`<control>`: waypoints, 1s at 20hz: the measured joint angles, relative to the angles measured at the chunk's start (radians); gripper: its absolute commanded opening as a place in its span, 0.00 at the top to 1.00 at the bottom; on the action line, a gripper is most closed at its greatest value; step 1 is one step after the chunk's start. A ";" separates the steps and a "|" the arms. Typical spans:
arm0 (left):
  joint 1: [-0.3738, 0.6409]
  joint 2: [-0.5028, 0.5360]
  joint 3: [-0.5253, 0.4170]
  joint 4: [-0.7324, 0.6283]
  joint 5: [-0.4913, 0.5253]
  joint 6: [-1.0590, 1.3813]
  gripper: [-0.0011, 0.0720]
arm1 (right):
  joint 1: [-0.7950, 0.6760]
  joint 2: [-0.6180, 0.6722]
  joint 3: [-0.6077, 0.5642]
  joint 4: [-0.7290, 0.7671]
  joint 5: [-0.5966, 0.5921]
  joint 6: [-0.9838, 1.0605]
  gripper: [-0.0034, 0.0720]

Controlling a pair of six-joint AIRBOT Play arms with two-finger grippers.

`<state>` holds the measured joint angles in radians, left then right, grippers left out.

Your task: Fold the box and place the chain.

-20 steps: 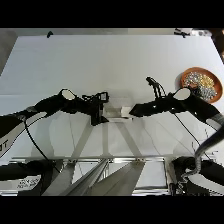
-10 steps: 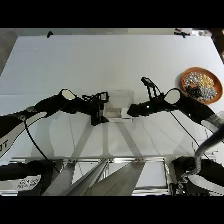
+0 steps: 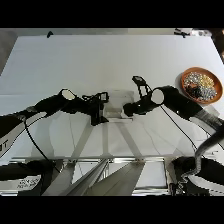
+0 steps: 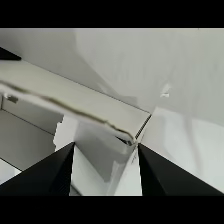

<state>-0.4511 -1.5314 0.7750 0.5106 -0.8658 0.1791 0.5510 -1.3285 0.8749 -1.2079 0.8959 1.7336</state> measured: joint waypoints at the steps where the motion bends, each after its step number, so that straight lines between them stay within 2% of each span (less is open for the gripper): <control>1: 0.000 0.000 0.000 0.000 0.000 0.000 0.46 | 0.012 -0.009 0.015 -0.030 0.021 0.030 0.39; 12: 0.000 0.000 0.000 -0.002 0.000 -0.001 0.46 | 0.103 -0.127 0.115 -0.227 0.155 0.290 0.43; 14: 0.000 0.000 0.000 -0.002 0.000 -0.001 0.46 | 0.105 -0.142 0.121 -0.242 0.162 0.319 0.46; 16: 0.000 0.000 0.000 -0.002 0.000 -0.001 0.46 | 0.107 -0.156 0.126 -0.251 0.164 0.339 0.52; 17: 0.000 0.000 0.000 -0.002 0.000 -0.001 0.46 | 0.107 -0.161 0.129 -0.254 0.165 0.345 0.58; 20: 0.000 0.000 0.000 -0.003 0.002 -0.002 0.46 | 0.108 -0.167 0.133 -0.254 0.163 0.358 0.85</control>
<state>-0.4515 -1.5314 0.7750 0.5079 -0.8642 0.1776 0.6590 -1.4960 1.0077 -1.4616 1.0588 2.0914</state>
